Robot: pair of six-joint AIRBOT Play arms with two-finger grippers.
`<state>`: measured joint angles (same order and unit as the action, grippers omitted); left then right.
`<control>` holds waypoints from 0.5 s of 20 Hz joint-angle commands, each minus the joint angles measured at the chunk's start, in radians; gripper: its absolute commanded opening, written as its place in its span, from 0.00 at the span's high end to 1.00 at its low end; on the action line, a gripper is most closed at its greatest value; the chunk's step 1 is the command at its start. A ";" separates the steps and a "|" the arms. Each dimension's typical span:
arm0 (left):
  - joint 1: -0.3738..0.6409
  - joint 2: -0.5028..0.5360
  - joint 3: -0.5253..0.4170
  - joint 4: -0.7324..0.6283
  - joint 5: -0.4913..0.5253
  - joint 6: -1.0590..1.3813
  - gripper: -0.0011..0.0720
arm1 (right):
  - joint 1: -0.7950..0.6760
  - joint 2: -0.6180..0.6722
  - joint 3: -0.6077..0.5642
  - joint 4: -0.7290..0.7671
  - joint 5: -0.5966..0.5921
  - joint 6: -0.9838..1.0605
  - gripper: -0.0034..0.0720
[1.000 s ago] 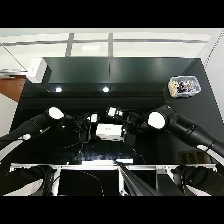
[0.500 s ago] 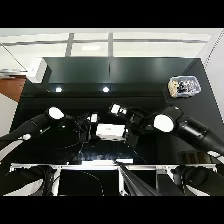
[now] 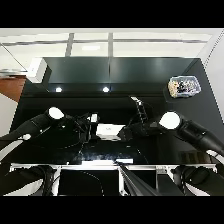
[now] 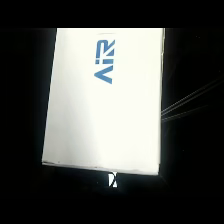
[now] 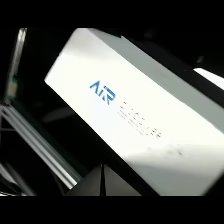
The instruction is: Fold the box and place the chain.
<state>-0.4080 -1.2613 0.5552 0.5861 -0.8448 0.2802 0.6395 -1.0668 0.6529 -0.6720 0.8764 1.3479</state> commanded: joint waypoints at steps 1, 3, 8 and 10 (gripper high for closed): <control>0.000 -0.001 0.000 0.000 0.000 0.000 0.41 | -0.010 -0.079 -0.034 0.250 -0.063 -0.049 0.93; 0.000 -0.001 0.000 0.000 0.000 0.000 0.41 | -0.010 -0.119 -0.034 0.253 -0.093 -0.050 0.93; 0.000 -0.001 0.000 0.000 0.001 0.000 0.41 | -0.010 -0.143 -0.035 0.248 -0.119 -0.050 0.93; 0.000 -0.001 0.000 0.000 0.000 0.000 0.41 | -0.010 -0.150 -0.035 0.248 -0.119 -0.050 0.92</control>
